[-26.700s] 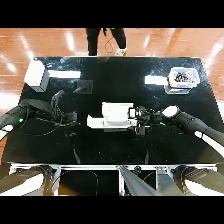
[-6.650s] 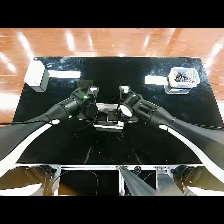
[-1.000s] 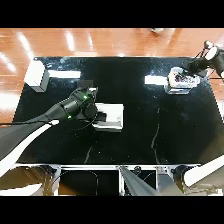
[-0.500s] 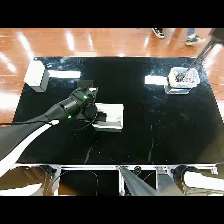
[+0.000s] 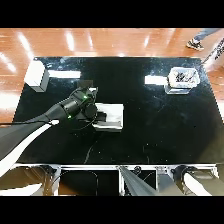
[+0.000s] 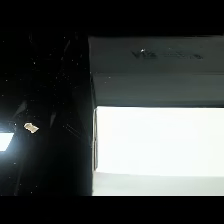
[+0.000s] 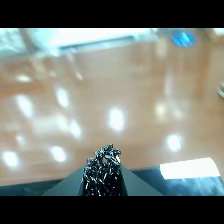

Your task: Fold the box and place the chain.

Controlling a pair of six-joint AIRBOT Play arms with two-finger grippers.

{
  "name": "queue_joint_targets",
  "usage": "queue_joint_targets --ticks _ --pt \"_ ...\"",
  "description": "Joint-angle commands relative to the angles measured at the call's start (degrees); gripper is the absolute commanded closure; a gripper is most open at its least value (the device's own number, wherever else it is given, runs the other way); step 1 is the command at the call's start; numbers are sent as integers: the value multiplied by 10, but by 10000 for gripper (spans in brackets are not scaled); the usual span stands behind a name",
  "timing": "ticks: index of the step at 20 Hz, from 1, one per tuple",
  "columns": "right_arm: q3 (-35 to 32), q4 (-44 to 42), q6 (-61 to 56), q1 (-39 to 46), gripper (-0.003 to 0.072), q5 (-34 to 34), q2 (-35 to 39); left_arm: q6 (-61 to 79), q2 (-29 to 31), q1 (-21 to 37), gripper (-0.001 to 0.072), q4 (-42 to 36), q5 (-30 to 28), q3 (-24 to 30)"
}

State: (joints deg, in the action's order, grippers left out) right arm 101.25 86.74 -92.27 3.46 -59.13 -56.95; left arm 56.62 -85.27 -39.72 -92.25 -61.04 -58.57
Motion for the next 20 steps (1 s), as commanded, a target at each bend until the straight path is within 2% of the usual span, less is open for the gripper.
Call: queue_joint_targets --ticks 1,5,8,12,16,20 --pt "0 1 7 -61 663 2 68 0 0 0 683 0 -2 0" --pt "0 0 29 -167 659 32 110 0 0 0 683 0 -2 0" --pt "-1 1 29 -266 659 22 111 0 0 0 683 0 -2 0" --pt "-19 1 11 -359 659 5 110 0 0 0 683 0 -2 0" --pt "-100 -18 -25 -412 659 -1 110 0 0 0 683 0 -2 0" --pt "-210 -67 -42 -430 659 31 96 0 0 0 683 0 -2 0"
